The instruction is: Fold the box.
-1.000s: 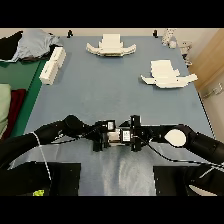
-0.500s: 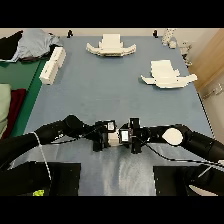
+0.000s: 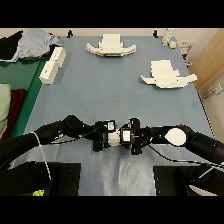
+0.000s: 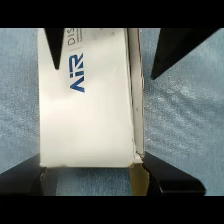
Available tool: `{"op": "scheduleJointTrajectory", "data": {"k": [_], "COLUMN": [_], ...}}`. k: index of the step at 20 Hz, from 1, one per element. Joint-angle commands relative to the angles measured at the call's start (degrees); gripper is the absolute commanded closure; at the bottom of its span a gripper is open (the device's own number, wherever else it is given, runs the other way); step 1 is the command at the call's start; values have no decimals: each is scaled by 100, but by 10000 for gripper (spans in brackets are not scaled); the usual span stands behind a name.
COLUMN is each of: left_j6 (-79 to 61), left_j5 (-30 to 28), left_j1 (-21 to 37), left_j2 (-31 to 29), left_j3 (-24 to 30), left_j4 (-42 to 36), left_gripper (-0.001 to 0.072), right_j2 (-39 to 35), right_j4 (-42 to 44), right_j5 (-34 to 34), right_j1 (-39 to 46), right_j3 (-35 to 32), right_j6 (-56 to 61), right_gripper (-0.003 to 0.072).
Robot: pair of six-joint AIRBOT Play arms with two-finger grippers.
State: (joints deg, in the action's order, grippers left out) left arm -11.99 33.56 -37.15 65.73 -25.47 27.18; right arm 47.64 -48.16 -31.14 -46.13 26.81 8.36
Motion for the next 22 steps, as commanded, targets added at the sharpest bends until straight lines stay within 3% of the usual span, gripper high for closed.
{"op": "scheduleJointTrajectory", "data": {"k": [1,2,4,5,8,14,22], "left_j6": [2,2,2,2,2,2,2], "left_j5": [0,0,0,0,2,0,0], "left_j1": [-2,-2,-2,-2,-2,-2,-2], "left_j2": [4,2,4,4,2,4,2], "left_j3": [0,0,0,0,0,0,0], "left_j4": [-2,-2,0,-2,-2,-2,-2], "left_gripper": [106,106,106,106,105,106,106], "right_j2": [-289,-337,-337,-339,-402,-592,-579], "right_j4": [94,109,179,420,2024,4955,5362], "right_j5": [52,79,240,479,1257,1661,1613], "right_j1": [11,11,11,11,-7,-7,-7], "right_j3": [0,-2,-35,-116,-616,-1493,-1762], "right_j6": [466,835,1626,1869,1641,-693,-1056], "right_gripper": [168,236,562,665,681,681,679]}}
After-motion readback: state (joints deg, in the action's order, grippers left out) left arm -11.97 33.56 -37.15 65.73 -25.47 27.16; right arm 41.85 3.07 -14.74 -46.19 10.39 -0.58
